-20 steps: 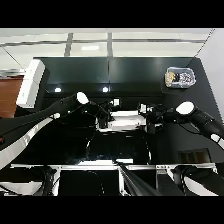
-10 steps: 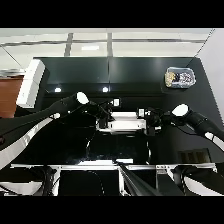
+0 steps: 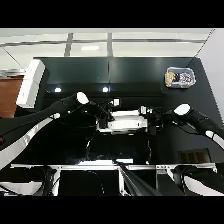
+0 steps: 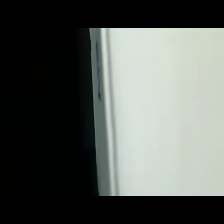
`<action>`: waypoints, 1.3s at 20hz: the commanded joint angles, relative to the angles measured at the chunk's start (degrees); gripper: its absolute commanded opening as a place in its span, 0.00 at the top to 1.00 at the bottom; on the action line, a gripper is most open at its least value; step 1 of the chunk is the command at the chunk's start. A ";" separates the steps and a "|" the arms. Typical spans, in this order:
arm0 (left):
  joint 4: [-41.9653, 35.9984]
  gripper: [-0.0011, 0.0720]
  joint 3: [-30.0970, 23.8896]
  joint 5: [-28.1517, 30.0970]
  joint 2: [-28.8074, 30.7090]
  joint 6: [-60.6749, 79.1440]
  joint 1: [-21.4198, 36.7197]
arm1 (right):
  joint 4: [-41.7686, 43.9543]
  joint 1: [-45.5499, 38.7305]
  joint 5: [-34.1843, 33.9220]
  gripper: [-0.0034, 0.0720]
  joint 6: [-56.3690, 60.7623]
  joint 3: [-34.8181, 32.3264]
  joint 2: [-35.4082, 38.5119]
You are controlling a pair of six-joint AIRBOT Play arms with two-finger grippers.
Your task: Fold the box and place the chain.
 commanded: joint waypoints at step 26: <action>0.02 0.95 0.04 0.07 -0.02 0.02 0.00 | -0.02 1.38 0.81 0.08 -1.51 -0.04 -2.08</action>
